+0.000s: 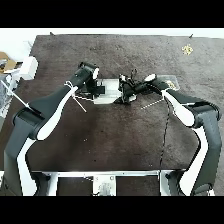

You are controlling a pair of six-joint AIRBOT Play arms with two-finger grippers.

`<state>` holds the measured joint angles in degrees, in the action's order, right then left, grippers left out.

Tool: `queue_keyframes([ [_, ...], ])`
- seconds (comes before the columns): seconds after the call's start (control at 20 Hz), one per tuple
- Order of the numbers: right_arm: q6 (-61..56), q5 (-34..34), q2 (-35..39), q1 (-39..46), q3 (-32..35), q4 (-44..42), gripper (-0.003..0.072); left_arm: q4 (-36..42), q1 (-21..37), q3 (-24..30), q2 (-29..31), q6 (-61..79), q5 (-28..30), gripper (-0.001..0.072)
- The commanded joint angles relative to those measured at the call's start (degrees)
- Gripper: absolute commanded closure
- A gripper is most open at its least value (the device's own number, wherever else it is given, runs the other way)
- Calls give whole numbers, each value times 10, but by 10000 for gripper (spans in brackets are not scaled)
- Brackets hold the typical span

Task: Fold the box and place the chain.

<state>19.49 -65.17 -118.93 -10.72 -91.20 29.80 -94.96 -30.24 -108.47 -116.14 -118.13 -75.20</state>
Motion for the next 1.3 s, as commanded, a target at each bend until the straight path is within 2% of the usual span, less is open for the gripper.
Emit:
queue_keyframes([
  [0.0, 0, 0, 0, 0, 0, 0, 249, 8, 0, 0, -8, -8, 11, 479],
  [0.15, 0, 0, 0, 0, 0, 0, 248, 8, 0, 0, -8, -8, 13, 490],
  [0.2, 0, 0, 0, 0, 0, 0, 248, 7, 0, 0, -8, -8, 12, 570],
  [0.25, 0, 0, 0, 0, 0, 0, 249, 6, 0, 0, -9, -8, 12, 600],
  [0.3, 0, 0, 0, 0, 0, 0, 248, 6, 0, 0, -9, -8, 13, 600],
  [0.35, 0, 0, 0, 0, 0, 0, 248, 6, 0, 0, -9, -8, 14, 674],
  [0.4, 0, 0, 0, 0, 0, 0, 249, 6, 0, 0, -9, -8, 17, 699],
  [0.85, 0, 0, 0, 0, 0, 0, 248, 9, 0, 0, -9, 1, 23, 696],
  [0.9, 0, 0, 0, 0, 0, 0, 248, 10, 0, 0, -9, 1, 23, 623],
  [0.95, 0, 0, 0, 0, 0, 0, 248, 11, 0, 0, -8, 2, 24, 405],
  [1.0, 0, 0, 0, 0, 0, 0, 249, 11, 0, 0, -8, 9, 24, 386],
  [1.25, 0, 0, 0, 0, 0, 0, 248, 30, 0, -2, -5, 33, 22, 385],
])
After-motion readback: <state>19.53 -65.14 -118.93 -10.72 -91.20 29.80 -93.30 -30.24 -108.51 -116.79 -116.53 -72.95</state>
